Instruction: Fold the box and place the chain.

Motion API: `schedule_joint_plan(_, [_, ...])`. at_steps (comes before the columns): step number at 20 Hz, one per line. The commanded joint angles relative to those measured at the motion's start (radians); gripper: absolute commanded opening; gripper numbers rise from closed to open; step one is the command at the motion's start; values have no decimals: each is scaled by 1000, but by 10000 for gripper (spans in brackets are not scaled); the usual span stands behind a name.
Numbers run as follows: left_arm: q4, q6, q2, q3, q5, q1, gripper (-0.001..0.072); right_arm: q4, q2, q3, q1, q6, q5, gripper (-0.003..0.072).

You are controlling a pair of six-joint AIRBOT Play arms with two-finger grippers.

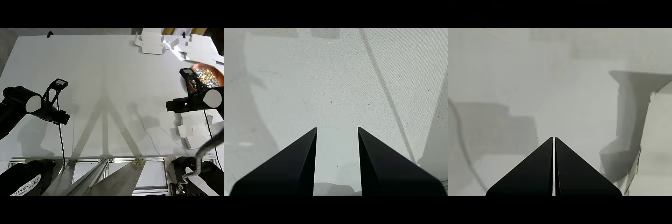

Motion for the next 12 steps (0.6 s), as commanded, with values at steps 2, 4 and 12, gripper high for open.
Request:
schedule_joint_plan(2, [0, 0, 1, 0, 0, 1, 274, 41, 3, 8, 1, -2, -80, 13])
schedule_joint_plan(4, [0, 0, 1, 0, 0, 1, 274, -32, 2, 18, -31, 6, -47, 13])
schedule_joint_plan(12, [0, 0, 1, 0, 0, 0, 274, -403, 2, 33, -601, -188, 17, 14])
